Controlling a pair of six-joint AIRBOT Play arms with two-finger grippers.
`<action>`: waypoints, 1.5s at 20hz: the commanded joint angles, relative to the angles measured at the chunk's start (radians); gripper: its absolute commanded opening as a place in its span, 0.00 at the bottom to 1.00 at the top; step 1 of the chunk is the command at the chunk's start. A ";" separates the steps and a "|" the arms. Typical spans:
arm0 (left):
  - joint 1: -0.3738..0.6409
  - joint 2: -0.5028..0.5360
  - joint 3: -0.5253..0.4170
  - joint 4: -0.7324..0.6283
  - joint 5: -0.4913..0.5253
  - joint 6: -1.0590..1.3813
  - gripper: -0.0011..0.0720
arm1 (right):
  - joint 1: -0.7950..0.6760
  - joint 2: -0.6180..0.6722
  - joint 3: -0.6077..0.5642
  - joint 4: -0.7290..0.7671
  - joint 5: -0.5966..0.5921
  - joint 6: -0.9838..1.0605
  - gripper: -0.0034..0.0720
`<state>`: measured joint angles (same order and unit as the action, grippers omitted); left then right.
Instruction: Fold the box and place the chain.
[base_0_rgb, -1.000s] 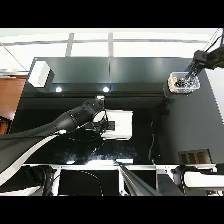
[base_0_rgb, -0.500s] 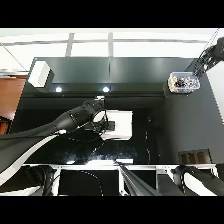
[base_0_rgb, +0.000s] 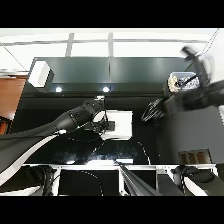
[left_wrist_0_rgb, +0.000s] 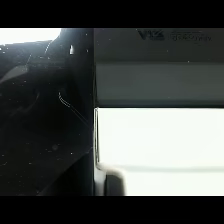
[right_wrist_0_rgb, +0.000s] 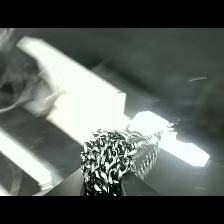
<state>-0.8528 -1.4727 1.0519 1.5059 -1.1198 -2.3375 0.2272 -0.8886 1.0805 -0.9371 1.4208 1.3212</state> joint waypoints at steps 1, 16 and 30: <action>0.000 0.000 0.000 0.000 -0.003 0.000 0.05 | 0.135 0.006 -0.143 0.151 -0.143 -0.014 0.05; 0.000 0.000 0.000 0.001 -0.003 0.000 0.05 | 0.289 -0.257 -0.188 0.096 -0.372 0.062 0.06; 0.000 0.000 0.000 0.000 -0.003 0.000 0.05 | 0.296 -0.275 -0.188 0.064 -0.372 0.062 0.06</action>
